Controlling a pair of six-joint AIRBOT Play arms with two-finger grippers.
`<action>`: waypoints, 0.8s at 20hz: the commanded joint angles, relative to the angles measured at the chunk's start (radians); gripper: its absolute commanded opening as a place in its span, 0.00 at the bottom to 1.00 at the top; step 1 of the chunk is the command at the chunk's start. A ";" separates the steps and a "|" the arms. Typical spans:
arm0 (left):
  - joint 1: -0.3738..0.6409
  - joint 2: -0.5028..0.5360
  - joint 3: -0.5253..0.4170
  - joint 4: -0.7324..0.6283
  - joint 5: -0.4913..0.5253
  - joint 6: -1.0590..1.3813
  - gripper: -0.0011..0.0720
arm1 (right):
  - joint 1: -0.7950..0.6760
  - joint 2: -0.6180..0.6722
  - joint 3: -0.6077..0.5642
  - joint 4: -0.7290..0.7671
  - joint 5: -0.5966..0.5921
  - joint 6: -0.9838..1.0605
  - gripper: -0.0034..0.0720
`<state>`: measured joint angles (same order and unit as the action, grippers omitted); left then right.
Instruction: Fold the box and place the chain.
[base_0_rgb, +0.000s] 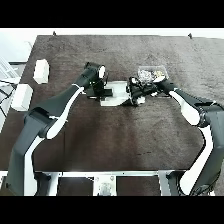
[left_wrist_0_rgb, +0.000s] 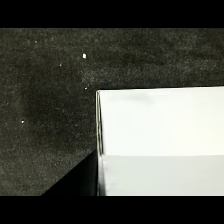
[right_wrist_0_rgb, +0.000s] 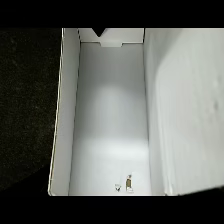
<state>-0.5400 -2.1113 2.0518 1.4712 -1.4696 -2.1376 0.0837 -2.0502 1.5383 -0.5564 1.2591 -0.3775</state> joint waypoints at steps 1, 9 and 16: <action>0.001 -0.001 0.002 0.007 0.007 0.024 0.05 | -0.001 0.001 0.000 -0.002 -0.002 -0.001 0.62; 0.002 0.079 0.008 0.018 -0.010 0.126 0.80 | -0.001 0.001 0.000 -0.002 -0.001 -0.001 0.62; 0.011 0.203 0.008 0.045 -0.096 0.565 0.80 | -0.001 0.001 0.000 -0.001 -0.002 -0.001 0.62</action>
<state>-0.5365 -1.9450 2.0590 1.4956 -1.5352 -1.8088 0.0818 -2.0502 1.5383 -0.5583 1.2572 -0.3786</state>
